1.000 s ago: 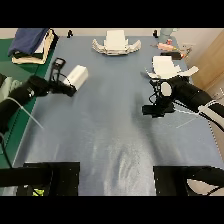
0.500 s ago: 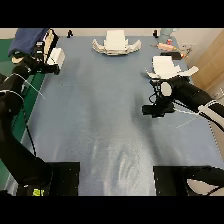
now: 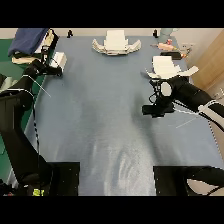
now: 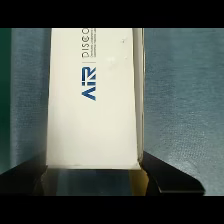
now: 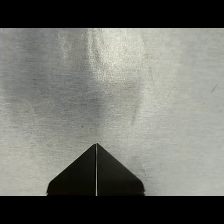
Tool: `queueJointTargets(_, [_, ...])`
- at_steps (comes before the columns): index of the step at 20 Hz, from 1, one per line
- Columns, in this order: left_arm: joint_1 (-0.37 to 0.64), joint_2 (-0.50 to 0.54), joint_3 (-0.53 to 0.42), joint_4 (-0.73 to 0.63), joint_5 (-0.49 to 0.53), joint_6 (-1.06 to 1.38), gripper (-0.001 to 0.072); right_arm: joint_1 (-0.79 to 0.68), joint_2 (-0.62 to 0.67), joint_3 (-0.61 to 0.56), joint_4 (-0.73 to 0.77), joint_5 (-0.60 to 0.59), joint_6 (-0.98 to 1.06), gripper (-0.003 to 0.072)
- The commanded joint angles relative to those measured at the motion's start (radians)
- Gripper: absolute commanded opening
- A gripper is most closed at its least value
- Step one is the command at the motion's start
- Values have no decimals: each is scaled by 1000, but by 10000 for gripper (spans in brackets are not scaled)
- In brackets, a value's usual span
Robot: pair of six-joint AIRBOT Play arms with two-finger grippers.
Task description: Fold the box.
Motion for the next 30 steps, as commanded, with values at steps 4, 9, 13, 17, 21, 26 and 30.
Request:
queueJointTargets(4, [-2,-13,9,18,64,-1,495,0,-1,1,1,0,0,5])
queueJointTargets(9, [-2,-13,9,13,63,-2,494,0,-1,1,1,0,0,5])
queueJointTargets(13, [-2,-13,9,11,68,-2,496,0,-1,1,0,0,0,5])
queueJointTargets(17, [-2,-13,9,11,65,-2,497,0,-1,1,0,0,0,5])
queueJointTargets(21, [-1,-13,9,11,50,-6,703,0,-1,1,0,1,0,5])
queueJointTargets(26, [14,12,10,19,-77,-5,703,0,-1,1,0,0,0,5])
queueJointTargets(30, [59,82,10,112,-307,-36,702,0,-1,1,0,1,0,5])
